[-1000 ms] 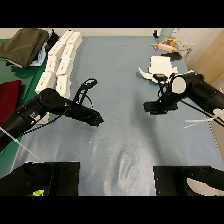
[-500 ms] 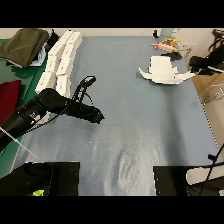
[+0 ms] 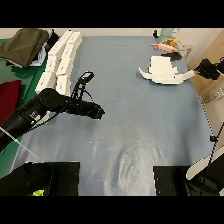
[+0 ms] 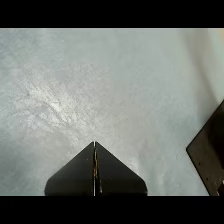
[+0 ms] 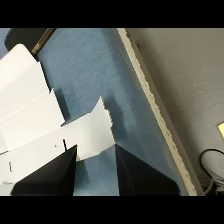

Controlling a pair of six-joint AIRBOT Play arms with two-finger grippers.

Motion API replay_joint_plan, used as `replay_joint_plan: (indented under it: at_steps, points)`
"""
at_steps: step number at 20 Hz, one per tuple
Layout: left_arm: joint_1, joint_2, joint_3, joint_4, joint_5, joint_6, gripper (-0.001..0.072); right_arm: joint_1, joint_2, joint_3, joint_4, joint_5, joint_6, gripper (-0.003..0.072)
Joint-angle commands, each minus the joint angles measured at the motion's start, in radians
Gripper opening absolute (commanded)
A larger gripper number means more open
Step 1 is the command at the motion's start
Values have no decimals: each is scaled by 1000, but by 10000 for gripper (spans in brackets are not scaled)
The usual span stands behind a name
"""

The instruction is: Fold the box.

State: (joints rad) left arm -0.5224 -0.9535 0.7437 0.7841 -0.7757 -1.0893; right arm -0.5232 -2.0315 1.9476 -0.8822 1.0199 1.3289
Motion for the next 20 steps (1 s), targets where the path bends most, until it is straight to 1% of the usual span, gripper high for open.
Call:
replay_joint_plan:
  at_steps: [1,6,10,13,20]
  points:
    - [0,0,1,0,17,-1,13,-17,-102,13,228,-60,-111,375]
    - [0,0,1,1,18,-2,13,-6,-126,18,228,-83,-138,373]
    - [0,0,1,1,17,-3,13,-5,-121,100,238,-80,-137,373]
    - [0,-1,1,1,18,-3,13,-7,-114,107,206,-111,-134,373]
    - [0,-1,1,2,18,-3,13,-7,-125,95,63,-105,-134,373]
